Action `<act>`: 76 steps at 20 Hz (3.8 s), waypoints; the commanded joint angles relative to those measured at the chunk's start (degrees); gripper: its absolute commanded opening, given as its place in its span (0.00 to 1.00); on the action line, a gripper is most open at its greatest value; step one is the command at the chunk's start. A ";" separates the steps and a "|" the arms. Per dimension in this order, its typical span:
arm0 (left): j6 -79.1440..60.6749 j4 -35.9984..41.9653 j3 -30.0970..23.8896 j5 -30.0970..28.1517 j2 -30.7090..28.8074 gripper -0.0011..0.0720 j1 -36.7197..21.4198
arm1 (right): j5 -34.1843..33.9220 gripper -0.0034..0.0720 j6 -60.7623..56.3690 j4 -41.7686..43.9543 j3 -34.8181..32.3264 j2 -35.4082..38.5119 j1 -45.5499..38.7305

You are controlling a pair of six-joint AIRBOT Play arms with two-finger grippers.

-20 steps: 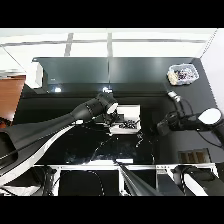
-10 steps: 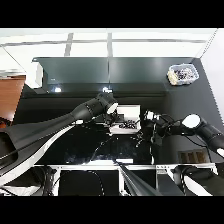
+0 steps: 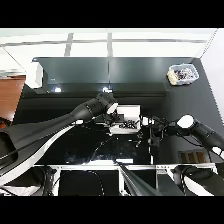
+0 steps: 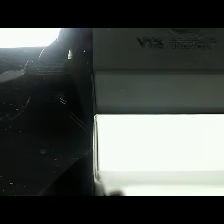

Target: Fold the box and place the chain.

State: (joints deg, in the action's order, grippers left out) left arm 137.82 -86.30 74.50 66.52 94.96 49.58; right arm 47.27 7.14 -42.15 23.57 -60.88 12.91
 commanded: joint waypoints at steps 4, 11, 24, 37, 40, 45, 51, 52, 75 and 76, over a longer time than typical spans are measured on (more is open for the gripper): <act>0.00 0.00 0.04 -0.04 -0.04 0.05 0.00 | -1.01 0.31 0.37 -0.07 -0.04 -0.11 0.11; 0.00 0.00 0.04 -0.04 -0.04 0.05 0.00 | -0.87 0.07 -14.67 -8.07 0.94 3.28 -0.26; 0.02 0.00 0.04 -0.50 -0.04 0.05 0.00 | 7.08 0.07 -38.34 23.19 11.34 17.57 -5.27; -0.07 0.44 0.04 -0.26 -0.04 0.05 0.02 | 8.70 0.50 -42.27 12.87 9.94 11.76 -14.51; 0.28 2.93 0.26 -3.04 -0.04 0.05 0.02 | 12.26 0.50 -42.27 11.10 9.92 11.76 -17.38; 1.25 -1.38 3.56 -1.42 -2.58 0.64 1.29 | 13.31 0.50 -42.27 9.92 9.92 11.76 -17.53; -12.81 -16.85 -2.27 11.28 -17.86 0.64 1.36 | 12.55 0.50 -42.27 9.92 9.92 11.74 -17.53; -13.25 -16.98 -6.49 11.41 -20.87 0.64 -0.46 | 12.48 0.50 -42.29 9.92 9.92 11.74 -17.53; -149.68 55.80 -33.31 -19.82 -17.88 0.99 -22.14 | 12.52 0.50 -44.28 10.14 9.92 11.74 -17.53; -149.89 55.87 -32.74 -19.63 -16.70 0.99 -21.79 | 12.52 0.50 -44.28 10.14 9.92 11.76 -17.53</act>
State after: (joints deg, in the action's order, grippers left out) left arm -7.84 -34.11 40.40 46.22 75.55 28.23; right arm 59.77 -36.93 -32.01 33.52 -49.10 -4.60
